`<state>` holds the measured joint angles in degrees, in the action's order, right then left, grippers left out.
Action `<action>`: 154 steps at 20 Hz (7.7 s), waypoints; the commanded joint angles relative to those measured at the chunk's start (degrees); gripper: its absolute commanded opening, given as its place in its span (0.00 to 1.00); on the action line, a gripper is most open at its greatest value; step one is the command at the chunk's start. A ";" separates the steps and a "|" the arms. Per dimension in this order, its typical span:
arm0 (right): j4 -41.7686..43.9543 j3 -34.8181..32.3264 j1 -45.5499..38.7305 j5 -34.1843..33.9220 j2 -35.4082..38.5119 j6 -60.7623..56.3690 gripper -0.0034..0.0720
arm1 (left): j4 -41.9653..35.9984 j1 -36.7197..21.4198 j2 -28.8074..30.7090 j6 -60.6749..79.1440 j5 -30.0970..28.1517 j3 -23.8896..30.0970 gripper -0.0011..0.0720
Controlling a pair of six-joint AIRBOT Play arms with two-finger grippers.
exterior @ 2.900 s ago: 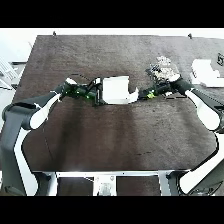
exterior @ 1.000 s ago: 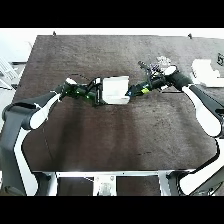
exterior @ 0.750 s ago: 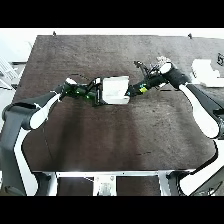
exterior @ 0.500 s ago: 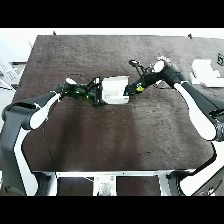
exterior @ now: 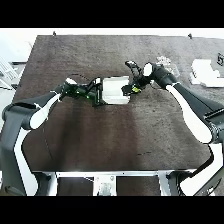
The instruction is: Fold the box and place the chain.
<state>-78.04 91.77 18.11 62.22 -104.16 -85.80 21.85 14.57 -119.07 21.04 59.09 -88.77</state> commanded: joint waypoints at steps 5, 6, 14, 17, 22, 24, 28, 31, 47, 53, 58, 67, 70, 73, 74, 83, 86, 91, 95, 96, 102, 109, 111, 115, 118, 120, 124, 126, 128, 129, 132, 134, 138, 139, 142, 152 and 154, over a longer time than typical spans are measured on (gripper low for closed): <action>-11.32 0.07 4.11 -1.31 -0.35 -12.04 0.65 | 0.00 0.02 0.04 0.00 0.02 0.02 0.66; -12.44 0.07 4.22 -1.31 -0.35 -13.18 0.65 | 0.00 0.02 0.04 0.00 0.02 0.00 0.66; -15.54 0.15 4.63 0.44 -1.46 -16.26 0.65 | 0.00 0.00 0.04 0.02 0.07 0.02 0.66; -16.09 1.92 5.62 1.49 -2.45 -17.33 0.63 | 0.00 0.02 0.04 0.00 0.07 0.00 0.66; -16.22 6.67 7.50 6.78 -5.14 -18.21 0.57 | 0.00 0.00 0.04 0.02 0.04 0.02 0.66; -16.46 7.04 7.52 8.17 -5.60 -19.76 0.54 | 0.00 0.02 0.04 0.02 0.07 0.00 0.66; -16.74 7.10 7.54 9.55 -5.66 -21.42 0.52 | 0.00 0.02 0.04 0.00 0.07 0.02 0.66; -16.72 7.10 7.54 10.10 -5.66 -24.00 0.46 | 0.00 0.02 0.04 0.02 0.09 0.02 0.66; -17.57 7.10 7.52 9.84 -5.66 -28.02 0.26 | 0.00 0.02 0.04 0.00 0.07 0.02 0.66; -17.84 7.15 7.41 9.84 -4.79 -28.00 0.61 | 0.00 0.02 0.04 0.02 0.07 0.02 0.66; -18.08 8.17 7.41 9.86 -4.20 -27.65 0.63 | 0.00 0.02 0.04 0.00 0.09 0.02 0.66; -28.37 8.52 6.14 6.34 6.34 -18.49 0.74 | 0.00 0.00 0.04 0.00 0.04 0.00 0.66; -31.93 8.52 0.00 0.46 8.13 -18.49 0.79 | 0.00 0.00 0.04 0.00 0.07 0.00 0.66; -28.15 8.50 -9.73 -9.11 5.75 -18.14 0.79 | 0.00 0.02 0.04 0.00 0.07 0.02 0.66; -23.65 8.52 -12.83 -11.41 4.52 -15.61 0.79 | 0.00 0.02 0.04 0.00 0.07 0.02 0.66; -4.57 11.67 -22.93 -15.74 -6.95 1.05 0.79 | 0.00 0.02 0.04 0.02 0.02 0.02 0.66; 0.00 14.64 -22.93 -15.15 -9.79 3.39 0.79 | 0.00 0.02 0.04 0.00 0.02 0.02 0.66; 1.03 15.65 -22.93 -13.11 -12.41 3.54 0.68 | 0.00 0.00 0.04 0.00 0.04 0.02 0.66; 0.98 15.67 -22.95 -12.66 -13.64 3.56 0.54 | 0.00 0.02 0.04 0.00 0.04 0.00 0.66; 0.94 15.67 -22.93 -12.66 -13.66 3.56 0.39 | 0.00 0.02 0.04 0.00 0.04 0.00 0.66; 0.79 16.87 -22.71 -12.63 -10.36 3.32 0.06 | 0.00 0.00 0.04 0.00 0.02 0.00 0.66; -6.03 16.92 -22.67 -11.37 -4.98 0.92 0.06 | 0.00 0.02 0.04 0.00 0.04 0.02 0.66; -6.73 16.92 -22.47 -10.23 -3.67 0.92 0.06 | 0.00 0.02 0.04 0.00 0.04 0.02 0.66; -7.15 16.92 -21.66 -9.66 3.28 1.01 0.05 | 0.00 0.02 0.04 0.02 0.04 0.00 0.66; -9.20 16.92 -19.76 -9.70 11.82 1.01 0.06 | 0.00 0.02 0.04 0.00 0.02 0.00 0.66; -11.23 16.92 -17.73 -9.70 17.64 1.01 0.06 | 0.00 0.02 0.04 0.00 0.04 0.00 0.66; -15.47 16.92 -12.57 -9.68 27.12 1.07 0.06 | 0.00 0.00 0.04 0.02 0.04 0.00 0.66; -15.76 16.92 -9.66 -9.84 30.34 2.51 0.06 | 0.00 0.02 0.04 0.02 0.04 0.02 0.66; -16.13 16.92 -6.40 -9.88 32.85 4.04 0.06 | 0.00 0.00 0.04 0.00 0.04 0.00 0.66; -16.13 16.92 -4.90 -9.88 33.73 4.04 0.05 | 0.00 0.02 0.04 0.00 0.04 0.02 0.66; -16.13 16.92 -1.14 -9.88 35.32 5.11 0.06 | 0.00 0.02 0.04 0.00 0.04 0.02 0.66; -16.13 16.92 1.03 -9.79 35.76 5.11 0.06 | 0.00 0.02 0.04 0.00 0.04 0.02 0.66; -16.11 16.92 4.68 -8.72 35.82 5.51 0.06 | 0.00 0.02 0.04 0.00 0.04 0.00 0.66; -16.11 16.92 5.44 -8.50 35.82 5.49 0.06 | 0.00 0.00 0.04 0.00 0.04 0.00 0.66; -16.11 16.92 6.95 -8.57 35.82 5.51 0.06 | 0.00 0.00 0.04 0.00 0.04 0.00 0.66; -16.06 17.11 11.52 -21.24 35.82 7.78 0.05 | 0.00 0.00 0.04 0.00 0.04 0.00 0.66; -16.06 17.14 12.15 -23.67 35.82 8.28 0.05 | 0.00 0.02 0.04 0.00 0.04 0.02 0.66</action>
<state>-94.11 108.81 28.82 42.83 -68.38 -78.70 21.85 14.61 -119.07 21.02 59.16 -88.77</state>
